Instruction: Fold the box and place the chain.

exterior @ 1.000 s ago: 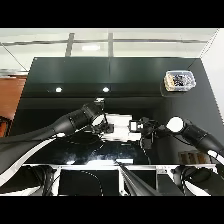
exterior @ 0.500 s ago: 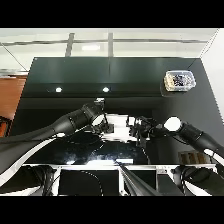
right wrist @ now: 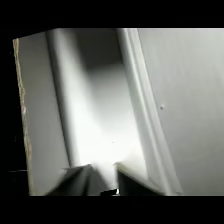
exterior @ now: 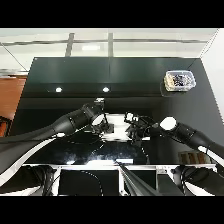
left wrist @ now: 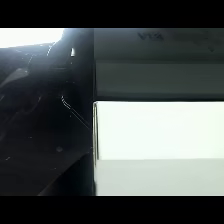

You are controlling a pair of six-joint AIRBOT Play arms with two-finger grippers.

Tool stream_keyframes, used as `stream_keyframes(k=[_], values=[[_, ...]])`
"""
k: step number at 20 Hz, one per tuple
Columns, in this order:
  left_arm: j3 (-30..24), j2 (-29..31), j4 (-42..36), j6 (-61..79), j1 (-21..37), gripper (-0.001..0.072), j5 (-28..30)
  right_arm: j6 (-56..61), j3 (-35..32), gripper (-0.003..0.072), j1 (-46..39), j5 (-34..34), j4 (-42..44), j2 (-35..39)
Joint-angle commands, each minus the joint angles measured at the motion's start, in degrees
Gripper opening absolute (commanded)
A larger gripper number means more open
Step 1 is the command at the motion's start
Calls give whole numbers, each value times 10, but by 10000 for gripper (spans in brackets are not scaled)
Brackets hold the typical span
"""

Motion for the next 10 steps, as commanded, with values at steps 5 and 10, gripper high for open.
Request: stream_keyframes(k=[5, 10], values=[[0, 0, 0, 1, 0, 26, 0, 25, 0, 142, 0, -7, -6, -1], [0, 0, 0, 1, 0, 26, 0, 360, 17, 9, -63, 104, -154, 110]])
